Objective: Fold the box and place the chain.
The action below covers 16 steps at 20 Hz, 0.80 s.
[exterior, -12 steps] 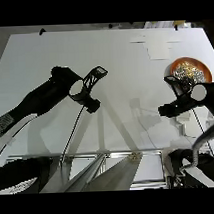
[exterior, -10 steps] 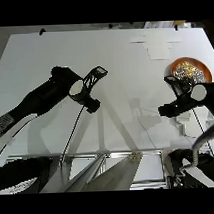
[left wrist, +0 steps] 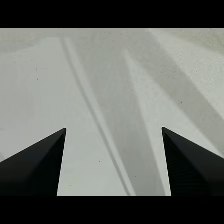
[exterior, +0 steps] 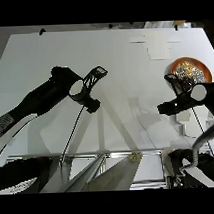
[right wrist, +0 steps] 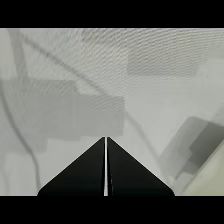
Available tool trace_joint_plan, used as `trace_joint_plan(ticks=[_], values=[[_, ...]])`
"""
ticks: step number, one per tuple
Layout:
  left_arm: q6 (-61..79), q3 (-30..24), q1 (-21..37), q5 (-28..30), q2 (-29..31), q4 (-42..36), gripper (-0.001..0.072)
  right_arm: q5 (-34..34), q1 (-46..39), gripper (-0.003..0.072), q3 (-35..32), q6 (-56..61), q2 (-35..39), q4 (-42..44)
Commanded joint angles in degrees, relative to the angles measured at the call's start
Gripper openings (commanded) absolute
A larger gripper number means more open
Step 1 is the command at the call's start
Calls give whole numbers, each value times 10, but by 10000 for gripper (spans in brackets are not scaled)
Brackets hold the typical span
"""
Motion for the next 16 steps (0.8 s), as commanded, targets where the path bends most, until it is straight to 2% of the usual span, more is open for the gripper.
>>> trace_joint_plan(ticks=[1,3,6,8,9,10,11,12,16], values=[[0,0,0,0,0,0,638,-63,0,16,0,115,0,-89],[0,0,0,0,0,0,638,-52,0,16,0,180,0,-231],[0,0,0,0,0,0,638,0,-1,15,0,181,0,-412],[0,0,0,0,0,0,638,14,-28,16,0,181,0,-482],[0,0,0,0,0,0,638,14,-61,48,0,181,0,-487],[0,0,0,0,0,0,638,16,-97,184,0,181,0,-485],[0,0,0,0,0,0,638,19,-140,370,0,180,0,-483],[0,0,0,0,0,0,638,20,-182,472,0,174,0,-482],[0,0,0,0,0,0,638,9,-304,473,0,127,-3,-471]])
